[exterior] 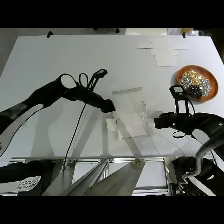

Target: Fold the box and place the chain.

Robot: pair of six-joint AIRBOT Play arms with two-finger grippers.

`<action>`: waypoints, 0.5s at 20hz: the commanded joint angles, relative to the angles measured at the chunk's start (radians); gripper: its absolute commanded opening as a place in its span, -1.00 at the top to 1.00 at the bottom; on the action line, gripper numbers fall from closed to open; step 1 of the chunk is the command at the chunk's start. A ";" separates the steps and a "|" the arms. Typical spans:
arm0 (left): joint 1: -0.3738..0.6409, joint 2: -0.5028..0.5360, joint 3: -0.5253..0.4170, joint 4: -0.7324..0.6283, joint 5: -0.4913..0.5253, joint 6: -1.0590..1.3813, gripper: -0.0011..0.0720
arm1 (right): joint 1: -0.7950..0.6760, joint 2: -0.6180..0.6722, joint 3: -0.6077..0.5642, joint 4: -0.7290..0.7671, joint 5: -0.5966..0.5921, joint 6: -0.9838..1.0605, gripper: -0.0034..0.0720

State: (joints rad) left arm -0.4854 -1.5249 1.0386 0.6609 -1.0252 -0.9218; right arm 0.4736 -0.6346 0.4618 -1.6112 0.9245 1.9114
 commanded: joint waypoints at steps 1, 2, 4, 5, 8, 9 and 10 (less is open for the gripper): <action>0.013 -0.157 0.118 -0.166 -0.155 0.197 -0.61 | 0.001 0.001 0.000 0.003 0.002 0.000 0.85; 0.014 -0.178 0.140 -0.172 -0.160 0.214 -0.61 | 0.001 0.001 0.000 0.004 0.002 0.000 0.85; 0.011 -0.198 0.148 -0.178 -0.153 0.261 -0.61 | 0.001 0.000 0.000 0.004 0.002 0.000 0.85; 0.011 -0.205 0.148 -0.183 -0.156 0.280 -0.60 | 0.001 0.001 0.000 0.004 0.002 0.000 0.85; 0.011 -0.227 0.148 -0.193 -0.173 0.315 -0.36 | 0.001 0.001 0.000 0.004 0.001 0.000 0.85; 0.011 -0.233 0.148 -0.193 -0.194 0.320 -0.34 | 0.001 0.000 0.000 0.004 0.001 0.000 0.85; 0.011 -0.238 0.148 -0.187 -0.219 0.320 -0.29 | 0.001 0.001 0.000 0.004 0.001 0.000 0.85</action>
